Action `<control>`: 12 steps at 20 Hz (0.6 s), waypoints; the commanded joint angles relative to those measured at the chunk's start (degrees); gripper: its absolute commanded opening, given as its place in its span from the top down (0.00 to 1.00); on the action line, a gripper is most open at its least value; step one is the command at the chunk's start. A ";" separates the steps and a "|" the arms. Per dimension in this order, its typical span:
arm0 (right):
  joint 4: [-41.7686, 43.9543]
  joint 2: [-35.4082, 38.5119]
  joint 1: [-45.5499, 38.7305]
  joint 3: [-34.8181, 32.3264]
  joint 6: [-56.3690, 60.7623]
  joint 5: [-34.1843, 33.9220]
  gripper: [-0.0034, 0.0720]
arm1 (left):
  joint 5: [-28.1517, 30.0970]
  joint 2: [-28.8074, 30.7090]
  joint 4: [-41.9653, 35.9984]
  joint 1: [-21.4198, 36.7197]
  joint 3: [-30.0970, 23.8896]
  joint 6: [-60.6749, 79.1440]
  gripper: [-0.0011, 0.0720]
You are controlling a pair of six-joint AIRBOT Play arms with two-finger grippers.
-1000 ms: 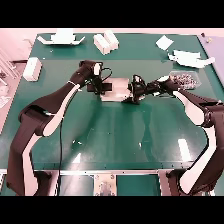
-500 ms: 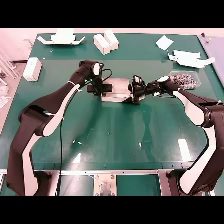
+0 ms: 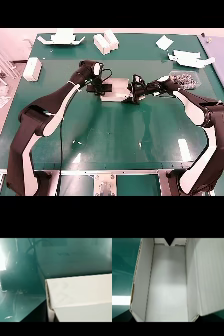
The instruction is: Fold the box and place the chain.
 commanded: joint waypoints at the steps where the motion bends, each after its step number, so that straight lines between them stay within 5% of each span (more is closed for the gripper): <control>1: -0.26 0.00 0.02 0.00 0.00 -0.07 0.21 | 0.09 0.00 -0.81 -0.02 0.07 0.50 0.95; 3: -0.26 0.00 0.02 0.00 0.00 -0.09 0.21 | 0.04 0.00 -1.25 -0.02 0.07 1.16 0.85; 4: -0.26 0.00 0.02 0.00 0.00 -0.09 0.21 | -0.17 0.02 -1.55 -0.02 0.17 1.20 0.49; 5: -0.26 0.00 0.02 0.00 -0.02 -0.07 0.22 | -0.76 0.02 -1.64 -0.02 0.57 1.38 0.23; 12: -0.26 0.00 0.02 0.00 0.00 -0.07 0.21 | -4.96 4.09 -6.40 3.04 0.76 11.15 0.17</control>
